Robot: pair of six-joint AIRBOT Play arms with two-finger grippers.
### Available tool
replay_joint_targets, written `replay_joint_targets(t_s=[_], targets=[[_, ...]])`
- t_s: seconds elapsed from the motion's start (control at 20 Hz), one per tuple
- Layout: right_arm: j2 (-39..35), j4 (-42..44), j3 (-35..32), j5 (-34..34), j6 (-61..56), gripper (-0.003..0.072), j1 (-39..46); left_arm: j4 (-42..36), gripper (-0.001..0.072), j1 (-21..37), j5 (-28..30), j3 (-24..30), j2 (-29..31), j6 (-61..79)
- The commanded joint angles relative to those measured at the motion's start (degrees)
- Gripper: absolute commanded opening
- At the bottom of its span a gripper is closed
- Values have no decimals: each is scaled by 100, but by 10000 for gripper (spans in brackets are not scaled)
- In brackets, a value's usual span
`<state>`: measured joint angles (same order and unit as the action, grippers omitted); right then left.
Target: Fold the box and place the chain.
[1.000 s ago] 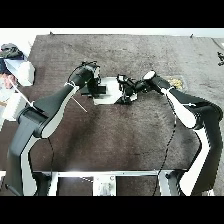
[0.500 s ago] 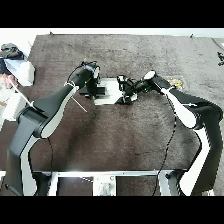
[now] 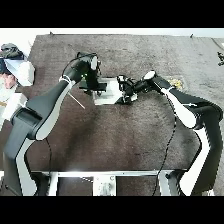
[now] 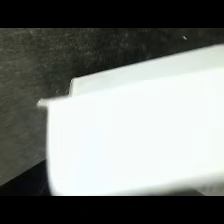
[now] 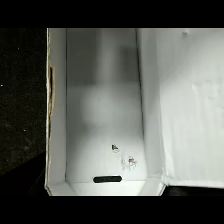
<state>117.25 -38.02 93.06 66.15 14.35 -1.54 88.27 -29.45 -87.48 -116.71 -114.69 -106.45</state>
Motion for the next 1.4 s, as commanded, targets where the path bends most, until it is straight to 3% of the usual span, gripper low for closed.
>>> replay_joint_targets(t_s=[0.0, 0.1, 0.15, 0.2, 0.25, 0.55, 0.65, 0.75, 0.8, 0.9, 1.05, 1.2, 1.3, 1.35], targets=[[2, 7, 2, -17, -2, 416, -4, 90, 421, 4, -160, -20, 365, 625], [2, 9, 2, -13, -2, 416, -4, 249, 419, 4, -7, 4, 588, 800], [2, 7, 2, -13, -4, 416, -4, 365, 333, 4, 166, 98, 717, 815], [2, 9, 2, -13, -2, 416, -4, 452, 129, 4, 387, 291, 909, 809], [2, 7, 2, -13, -4, 416, -4, 525, 23, 4, 619, 527, 1102, 817], [2, 11, 2, -11, -4, 416, -4, 664, 20, 332, 1596, 2017, 2026, 957], [2, 9, 2, -15, -4, 416, -4, 472, 11, 566, 2592, 2900, 2511, 1482], [2, 9, 2, -13, -2, 416, -4, -505, 11, 848, 4000, 4028, 3064, 3077], [2, 9, 2, -15, -4, 416, -4, -1106, 11, 962, 4234, 4354, 3178, 3779], [2, 7, 2, -13, -2, 416, -4, -1884, 12, 1086, 4116, 4518, 3150, 4465], [2, 9, 2, -15, -2, 416, -4, -1893, 12, 1086, 4201, 4516, 3154, 4441], [2, 7, 2, -13, -2, 416, -4, -2422, 13, 1086, 4732, 4533, 3115, 4887], [2, 9, 2, -15, -4, 416, -4, -2951, 128, 1156, 5106, 4540, 2966, 5939], [2, 7, 2, -13, -4, 416, -7, -3552, 128, 1325, 4990, 4485, 2835, 6406]])
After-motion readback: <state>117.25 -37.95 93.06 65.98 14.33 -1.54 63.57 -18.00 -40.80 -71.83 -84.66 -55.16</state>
